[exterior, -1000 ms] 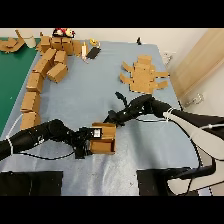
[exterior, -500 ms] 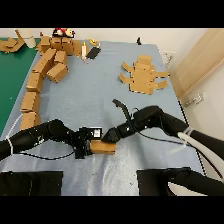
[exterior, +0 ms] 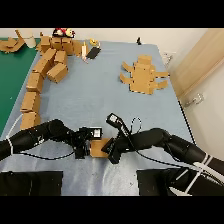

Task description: Fold the box.

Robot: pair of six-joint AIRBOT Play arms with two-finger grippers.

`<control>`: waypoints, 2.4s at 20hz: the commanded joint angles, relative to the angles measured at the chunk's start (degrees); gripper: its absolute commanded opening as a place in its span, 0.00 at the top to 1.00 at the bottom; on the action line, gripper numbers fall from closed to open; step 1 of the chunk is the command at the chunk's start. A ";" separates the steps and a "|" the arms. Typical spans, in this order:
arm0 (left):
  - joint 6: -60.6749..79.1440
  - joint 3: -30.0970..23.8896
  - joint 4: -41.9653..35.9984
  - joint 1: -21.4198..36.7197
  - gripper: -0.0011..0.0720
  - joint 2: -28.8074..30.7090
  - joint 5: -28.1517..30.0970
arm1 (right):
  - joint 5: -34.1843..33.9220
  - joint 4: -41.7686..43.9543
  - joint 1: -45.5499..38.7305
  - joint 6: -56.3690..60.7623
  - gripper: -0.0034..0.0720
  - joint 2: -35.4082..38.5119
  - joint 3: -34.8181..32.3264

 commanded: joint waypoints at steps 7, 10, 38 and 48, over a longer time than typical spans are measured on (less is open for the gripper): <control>0.00 0.00 0.02 -0.02 0.37 -0.02 0.00 | 8.07 -23.43 9.33 -1.14 0.45 4.70 -0.33; 0.00 0.00 0.02 -0.02 0.37 -0.02 0.00 | 8.33 -27.82 9.55 -1.51 0.41 4.68 -0.33; 0.00 0.00 0.00 -0.02 0.37 -0.02 0.00 | 17.33 -44.06 17.07 0.63 0.35 2.43 -3.43; 0.00 0.00 0.02 -0.02 0.37 -0.02 0.00 | 17.49 -45.53 17.09 0.63 0.61 2.86 -3.21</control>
